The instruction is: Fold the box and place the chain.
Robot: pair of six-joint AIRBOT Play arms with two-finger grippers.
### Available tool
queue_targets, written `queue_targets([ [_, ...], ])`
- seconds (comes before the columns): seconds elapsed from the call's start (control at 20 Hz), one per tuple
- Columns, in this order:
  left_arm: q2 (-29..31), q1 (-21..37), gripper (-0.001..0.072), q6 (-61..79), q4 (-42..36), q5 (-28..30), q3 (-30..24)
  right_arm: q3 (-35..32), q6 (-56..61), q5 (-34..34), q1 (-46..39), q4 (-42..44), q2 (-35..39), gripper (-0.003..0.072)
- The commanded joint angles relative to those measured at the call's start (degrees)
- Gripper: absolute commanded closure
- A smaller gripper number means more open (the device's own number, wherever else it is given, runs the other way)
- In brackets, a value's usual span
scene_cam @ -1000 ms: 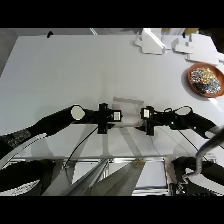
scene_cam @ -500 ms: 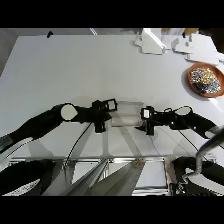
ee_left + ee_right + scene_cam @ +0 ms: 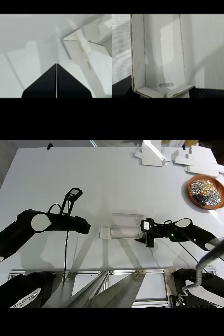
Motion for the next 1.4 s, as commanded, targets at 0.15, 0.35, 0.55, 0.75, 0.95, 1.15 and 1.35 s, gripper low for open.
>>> queue_targets([
  [0.15, -12.4, -1.6, 0.0706, -9.1, -9.1, 4.9, -0.7, 0.0, 0.0, 0.0, 0.0, 0.0, 0.0, 0.0423],
  [0.35, -17.5, -5.3, 0.0706, -2.7, -17.8, 6.4, -0.7, 0.0, 0.0, 0.0, 0.0, 0.0, 0.0, 0.0423],
  [0.55, -18.3, -6.8, 0.0706, -1.8, -19.6, 7.0, -0.1, 0.0, 0.0, 0.0, 0.0, 0.0, 0.0, 0.0423],
  [0.75, -15.6, -6.9, 0.0697, -0.2, -20.9, 6.3, 3.1, 0.0, 0.0, 0.0, 0.0, 0.0, 0.0, 0.0423],
  [0.95, -15.1, -7.6, 0.0606, -0.2, -21.1, 6.5, 3.8, 0.0, 0.0, 0.0, 0.0, 0.0, 0.0, 0.0423],
  [1.15, -15.1, -8.4, 0.0486, -0.2, -21.7, 6.7, 4.3, 0.0, 0.0, 0.0, 0.0, 0.0, 0.0, 0.0423],
  [1.35, -15.1, -8.8, 0.0484, -0.2, -21.5, 6.7, 5.6, 0.0, 0.0, 0.0, 0.0, 0.0, 0.0, 0.0423],
])
